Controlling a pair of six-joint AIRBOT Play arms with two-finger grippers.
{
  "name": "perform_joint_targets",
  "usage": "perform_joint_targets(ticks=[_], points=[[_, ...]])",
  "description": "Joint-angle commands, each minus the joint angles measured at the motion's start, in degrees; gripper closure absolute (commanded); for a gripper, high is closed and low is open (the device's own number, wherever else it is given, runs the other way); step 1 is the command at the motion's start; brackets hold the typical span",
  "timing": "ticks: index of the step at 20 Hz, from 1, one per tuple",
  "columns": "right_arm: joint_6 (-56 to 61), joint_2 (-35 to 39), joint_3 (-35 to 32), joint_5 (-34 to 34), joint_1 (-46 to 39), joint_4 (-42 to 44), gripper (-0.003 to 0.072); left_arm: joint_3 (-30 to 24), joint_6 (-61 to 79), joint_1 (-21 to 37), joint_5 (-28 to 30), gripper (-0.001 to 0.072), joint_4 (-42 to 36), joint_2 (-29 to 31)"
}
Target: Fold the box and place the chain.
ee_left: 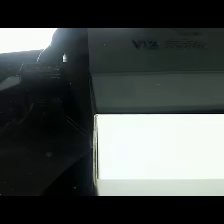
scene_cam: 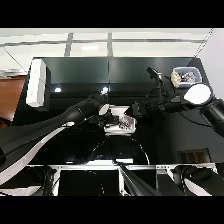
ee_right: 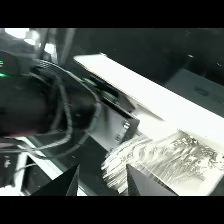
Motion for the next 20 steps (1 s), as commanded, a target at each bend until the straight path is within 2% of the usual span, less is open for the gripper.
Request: perform_joint_targets(ticks=[1,3,5,6,7,8,9,10,14,15,17,20], points=[[0.1,0.6,-0.3,1.7,-3.0,-1.3,0.0333,0.0,0.0,0.0,0.0,0.068,0.0,0.0],[-0.2,2.7,1.1,6.4,-9.2,-4.0,0.0333,0.0,0.0,0.0,0.0,0.068,0.0,0.0],[-2.4,7.2,0.5,9.3,-15.0,-14.4,0.0332,0.0,0.0,0.0,0.0,0.068,0.0,0.0],[-2.0,9.7,-2.1,9.2,-16.5,-21.8,0.0333,0.0,0.0,0.0,0.0,0.068,0.0,0.0],[-3.3,12.4,-6.7,7.5,-17.4,-24.9,0.0331,0.0,0.0,0.1,0.1,0.068,0.0,0.0],[-7.6,14.2,-11.7,5.4,-17.3,-23.9,0.0273,0.0,0.0,0.0,0.3,0.068,0.0,0.0],[-11.7,15.0,-16.0,2.9,-16.6,-21.2,0.0074,0.0,0.0,0.0,0.2,0.068,0.0,0.0],[-15.9,15.0,-19.6,-0.4,-15.2,-18.5,-0.0002,0.0,0.0,0.0,0.2,0.068,0.0,0.0],[-47.3,14.9,-28.9,-17.4,-4.2,-15.1,-0.0001,0.0,0.0,0.0,-0.2,0.068,0.0,0.0],[-56.6,14.3,-29.2,-18.8,-1.8,-14.3,0.0,0.0,0.0,0.0,-0.2,0.068,0.0,0.0],[-64.2,10.4,-29.2,-20.7,-0.9,-8.6,0.0001,0.0,0.0,0.0,-0.2,0.068,0.0,0.0],[-76.4,3.8,-27.8,-22.2,-1.2,-4.2,0.0002,0.0,0.0,0.0,-0.2,0.068,0.0,0.0]])
